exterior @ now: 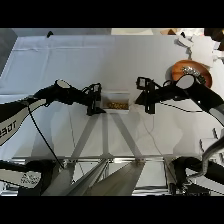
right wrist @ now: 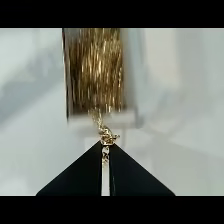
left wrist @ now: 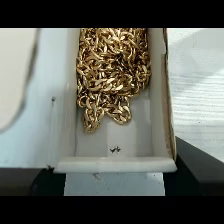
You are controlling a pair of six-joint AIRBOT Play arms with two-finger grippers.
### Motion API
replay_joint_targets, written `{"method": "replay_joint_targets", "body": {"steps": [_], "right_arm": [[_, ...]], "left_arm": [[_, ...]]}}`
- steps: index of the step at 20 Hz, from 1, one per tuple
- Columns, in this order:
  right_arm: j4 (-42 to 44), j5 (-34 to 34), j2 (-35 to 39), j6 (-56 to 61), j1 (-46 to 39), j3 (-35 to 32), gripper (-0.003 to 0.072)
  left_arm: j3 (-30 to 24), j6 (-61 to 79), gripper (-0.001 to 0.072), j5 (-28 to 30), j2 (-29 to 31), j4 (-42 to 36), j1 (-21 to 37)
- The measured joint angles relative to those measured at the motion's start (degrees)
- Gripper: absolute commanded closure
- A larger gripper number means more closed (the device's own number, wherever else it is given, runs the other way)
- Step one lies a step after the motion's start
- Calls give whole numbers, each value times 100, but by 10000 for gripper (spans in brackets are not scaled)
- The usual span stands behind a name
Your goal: Fold the box and place the chain.
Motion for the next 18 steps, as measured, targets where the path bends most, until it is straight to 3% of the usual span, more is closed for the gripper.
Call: {"method": "replay_joint_targets", "body": {"steps": [4, 6, 12, 18], "right_arm": [[811, -125, 192, 61, 192, 0, 658], [903, -184, 229, 70, 363, 4, 515], [800, 57, 260, 643, 728, 372, 515], [-160, 256, -407, 2839, 793, 1818, 523]], "left_arm": [[0, 0, 384, 0, 0, 0, 0], [0, 2, 384, 0, 0, 0, 0], [0, 0, 384, 2, 0, 0, 0], [0, 0, 384, 2, 0, 0, 0]]}}
